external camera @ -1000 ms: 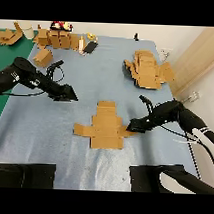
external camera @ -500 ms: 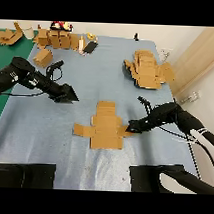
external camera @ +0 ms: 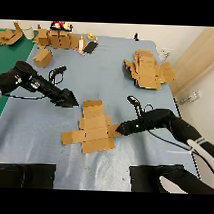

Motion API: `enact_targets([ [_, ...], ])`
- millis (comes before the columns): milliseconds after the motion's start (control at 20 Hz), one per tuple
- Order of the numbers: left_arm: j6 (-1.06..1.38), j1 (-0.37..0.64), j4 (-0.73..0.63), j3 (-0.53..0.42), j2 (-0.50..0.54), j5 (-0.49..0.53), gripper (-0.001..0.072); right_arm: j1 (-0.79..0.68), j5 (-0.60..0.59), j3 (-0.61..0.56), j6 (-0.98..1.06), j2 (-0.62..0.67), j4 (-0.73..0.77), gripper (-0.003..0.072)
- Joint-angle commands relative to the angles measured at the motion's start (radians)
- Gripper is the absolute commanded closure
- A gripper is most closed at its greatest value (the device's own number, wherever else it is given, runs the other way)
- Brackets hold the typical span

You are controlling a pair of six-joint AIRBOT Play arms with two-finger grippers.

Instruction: Fold the box.

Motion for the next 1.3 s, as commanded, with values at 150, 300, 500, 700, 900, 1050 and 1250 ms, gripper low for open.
enact_targets([
  [150,0.106,0.023,0.031,-0.061,-0.006,0.070,0.0182,0.079,0.164,-0.129,0.050,0.166,0.006,0.0687],
  [300,0.169,0.018,-0.009,-0.076,-0.033,0.093,0.0183,0.079,0.167,-0.134,0.059,0.164,0.003,0.0686],
  [500,0.261,0.002,-0.138,-0.075,-0.118,0.093,0.0183,0.079,0.177,-0.134,0.076,0.164,0.002,0.0687],
  [700,0.316,-0.046,-0.210,-0.075,-0.187,0.126,0.0183,0.079,0.176,-0.134,0.084,0.164,0.002,0.0687],
  [900,0.410,-0.092,-0.327,-0.075,-0.208,0.130,0.0183,0.079,0.174,-0.134,0.084,0.164,-0.003,0.0686],
  [1050,0.434,-0.106,-0.353,-0.075,-0.209,0.131,0.0183,0.079,0.174,-0.134,0.093,0.164,-0.006,0.0686],
  [1250,0.465,-0.138,-0.357,-0.075,-0.209,0.128,0.0183,0.079,0.176,-0.134,0.100,0.164,-0.006,0.0686],
])
